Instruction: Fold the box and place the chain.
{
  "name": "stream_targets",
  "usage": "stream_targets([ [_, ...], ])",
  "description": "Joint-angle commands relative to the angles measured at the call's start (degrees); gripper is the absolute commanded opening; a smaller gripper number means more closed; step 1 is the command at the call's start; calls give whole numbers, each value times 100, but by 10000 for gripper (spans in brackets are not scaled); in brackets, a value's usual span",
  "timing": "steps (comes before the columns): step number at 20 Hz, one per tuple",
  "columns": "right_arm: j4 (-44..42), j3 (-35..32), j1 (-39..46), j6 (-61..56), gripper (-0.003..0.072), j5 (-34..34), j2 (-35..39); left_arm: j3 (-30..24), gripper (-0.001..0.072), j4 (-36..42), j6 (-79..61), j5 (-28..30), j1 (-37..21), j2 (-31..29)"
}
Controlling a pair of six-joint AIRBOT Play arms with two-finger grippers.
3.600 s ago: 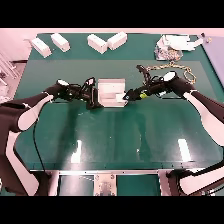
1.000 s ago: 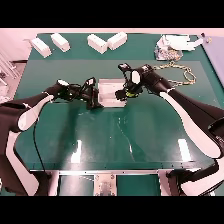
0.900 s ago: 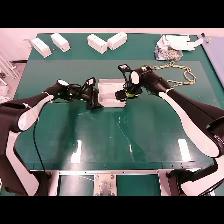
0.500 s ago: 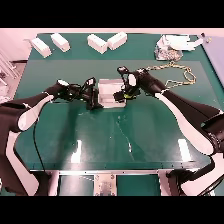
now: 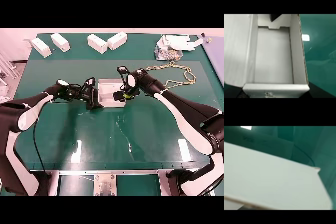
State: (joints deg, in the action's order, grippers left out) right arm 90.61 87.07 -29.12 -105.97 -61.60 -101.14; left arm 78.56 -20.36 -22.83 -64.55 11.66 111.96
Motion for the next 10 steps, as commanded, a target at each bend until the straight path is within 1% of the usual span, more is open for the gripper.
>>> stream_targets([
  [1,7,4,-17,-81,299,68,-4,7,533,0,-4,-4,2,-4],
  [5,-2,4,-37,-166,291,66,-131,7,533,2,9,-4,2,-4],
  [6,-2,4,-57,-166,273,66,-162,4,533,2,9,-4,2,-4],
  [7,4,4,-74,-166,193,66,-173,4,533,2,9,-4,0,-7],
  [9,4,4,-103,-166,189,70,-190,7,533,2,9,-4,2,-4],
  [10,4,4,-107,-164,122,68,-195,7,533,2,9,-4,2,-4],
])
